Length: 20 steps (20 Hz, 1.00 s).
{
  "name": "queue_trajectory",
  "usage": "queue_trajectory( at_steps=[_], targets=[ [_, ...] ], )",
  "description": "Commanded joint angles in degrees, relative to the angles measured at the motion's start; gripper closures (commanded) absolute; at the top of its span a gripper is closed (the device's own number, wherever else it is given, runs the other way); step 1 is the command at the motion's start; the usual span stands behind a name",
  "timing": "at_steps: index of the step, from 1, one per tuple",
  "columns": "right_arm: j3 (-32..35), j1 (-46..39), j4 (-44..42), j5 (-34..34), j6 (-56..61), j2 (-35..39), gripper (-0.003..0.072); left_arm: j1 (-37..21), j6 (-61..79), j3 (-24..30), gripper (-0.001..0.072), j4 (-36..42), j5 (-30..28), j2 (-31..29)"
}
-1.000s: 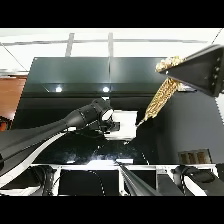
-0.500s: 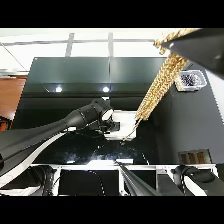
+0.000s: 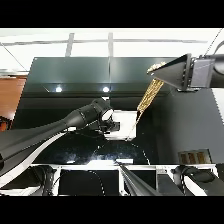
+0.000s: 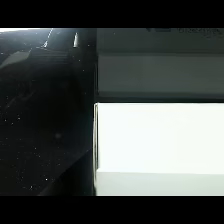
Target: Fold the box and place the chain.
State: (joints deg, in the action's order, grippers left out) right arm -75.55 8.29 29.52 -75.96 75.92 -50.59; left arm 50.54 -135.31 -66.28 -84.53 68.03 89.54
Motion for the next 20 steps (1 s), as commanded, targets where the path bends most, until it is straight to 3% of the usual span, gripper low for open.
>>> queue_trajectory(
  at_steps=[1,6,15,20],
  targets=[
    [4.0,0.0,0.8,0.5,0.2,-0.2,0.0672,0.0,0.0,0.0,0.068,0.0,0.0,0.0],
    [11.8,3.9,0.9,1.5,0.2,-0.3,0.0672,0.0,0.0,0.0,0.068,0.0,0.0,0.0],
    [30.9,10.8,6.6,12.2,1.7,-0.7,0.0671,0.0,0.0,0.0,0.068,0.0,0.0,0.0],
    [37.3,12.5,7.6,18.6,1.9,-1.1,0.0671,0.0,0.0,0.0,0.068,0.0,0.0,0.0]
  ],
)
